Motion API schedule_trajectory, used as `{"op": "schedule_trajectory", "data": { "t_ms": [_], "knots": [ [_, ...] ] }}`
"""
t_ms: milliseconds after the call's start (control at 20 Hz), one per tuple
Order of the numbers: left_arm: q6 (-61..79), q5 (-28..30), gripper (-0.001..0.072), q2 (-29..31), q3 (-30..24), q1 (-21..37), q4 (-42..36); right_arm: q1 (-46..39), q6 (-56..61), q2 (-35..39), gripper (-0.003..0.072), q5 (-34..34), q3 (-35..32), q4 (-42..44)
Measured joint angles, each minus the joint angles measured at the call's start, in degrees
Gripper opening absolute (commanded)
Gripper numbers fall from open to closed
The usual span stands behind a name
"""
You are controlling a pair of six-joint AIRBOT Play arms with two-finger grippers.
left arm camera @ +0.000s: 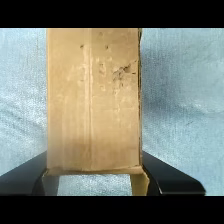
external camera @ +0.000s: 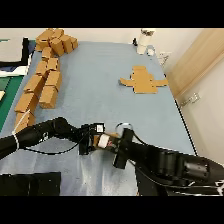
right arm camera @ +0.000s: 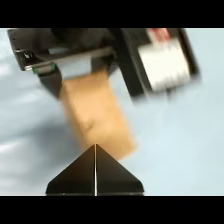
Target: Fold the box.
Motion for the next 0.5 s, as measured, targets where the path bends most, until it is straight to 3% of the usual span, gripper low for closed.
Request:
{"op": "schedule_trajectory", "data": {
  "t_ms": [100,200,500],
  "knots": [
    [0.0,0.02,0.047,0.0,-0.02,0.0,0.0,-0.17,11.72,4.13,0.0003,-0.44,-3.48,7.13],
    [0.0,0.0,0.047,0.0,0.0,0.0,0.0,-0.22,23.39,7.93,0.0003,4.83,-8.52,13.51],
    [-0.02,0.0,0.047,0.0,0.0,0.0,0.0,-3.3,54.14,10.45,0.0003,37.33,-21.68,18.69]
  ]
}}
